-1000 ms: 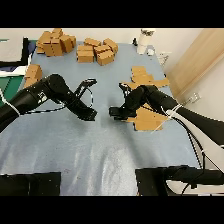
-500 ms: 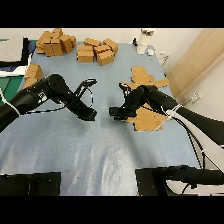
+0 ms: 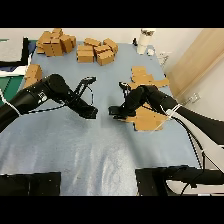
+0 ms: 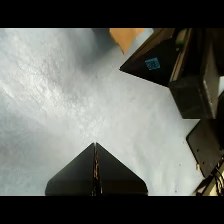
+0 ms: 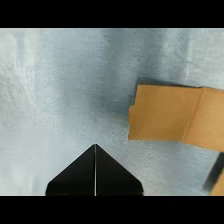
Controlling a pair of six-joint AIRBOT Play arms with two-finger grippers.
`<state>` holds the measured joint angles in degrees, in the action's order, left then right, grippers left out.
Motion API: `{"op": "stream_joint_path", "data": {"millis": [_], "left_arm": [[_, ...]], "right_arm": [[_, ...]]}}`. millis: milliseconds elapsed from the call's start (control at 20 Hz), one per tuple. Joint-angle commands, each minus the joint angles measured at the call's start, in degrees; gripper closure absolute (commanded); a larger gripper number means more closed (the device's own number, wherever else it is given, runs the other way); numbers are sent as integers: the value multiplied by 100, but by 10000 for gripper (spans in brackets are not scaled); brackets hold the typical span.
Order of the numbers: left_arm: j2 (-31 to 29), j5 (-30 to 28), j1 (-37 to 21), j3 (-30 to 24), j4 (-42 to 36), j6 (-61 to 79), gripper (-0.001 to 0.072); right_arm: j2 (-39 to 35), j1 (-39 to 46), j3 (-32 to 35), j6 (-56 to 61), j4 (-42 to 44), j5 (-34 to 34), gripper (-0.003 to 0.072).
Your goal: Fold the box.
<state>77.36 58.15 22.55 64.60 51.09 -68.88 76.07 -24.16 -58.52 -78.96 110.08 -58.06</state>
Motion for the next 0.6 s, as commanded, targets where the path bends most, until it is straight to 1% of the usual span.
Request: {"op": "stream_joint_path", "data": {"millis": [0,100,150,200,250,300,450,550], "left_arm": [[-4,-382,0,-2,-48,-15,696],[-4,-365,-2,-2,-55,-17,696],[-4,-363,0,-2,-55,-17,696],[-4,-358,-2,-2,-55,-17,696],[-4,-369,-2,-2,-55,-17,696],[-4,-367,-2,-2,-72,-17,695],[-4,-341,-2,-2,-219,-15,694],[-4,-302,-2,-2,-319,-15,691]], "right_arm": [[-33,396,-566,4,-675,-496,683],[-55,1032,-1268,2,-1641,-1329,681],[-55,1405,-1493,2,-2151,-1740,635],[-55,1847,-1602,2,-2653,-2081,469],[-55,2284,-1600,-4,-2997,-2295,213],[-35,2767,-1561,-170,-3126,-2391,152],[-31,4009,-1484,-968,-2955,-2072,152],[-2,4743,-1486,-1539,-2463,-1825,152]]}}
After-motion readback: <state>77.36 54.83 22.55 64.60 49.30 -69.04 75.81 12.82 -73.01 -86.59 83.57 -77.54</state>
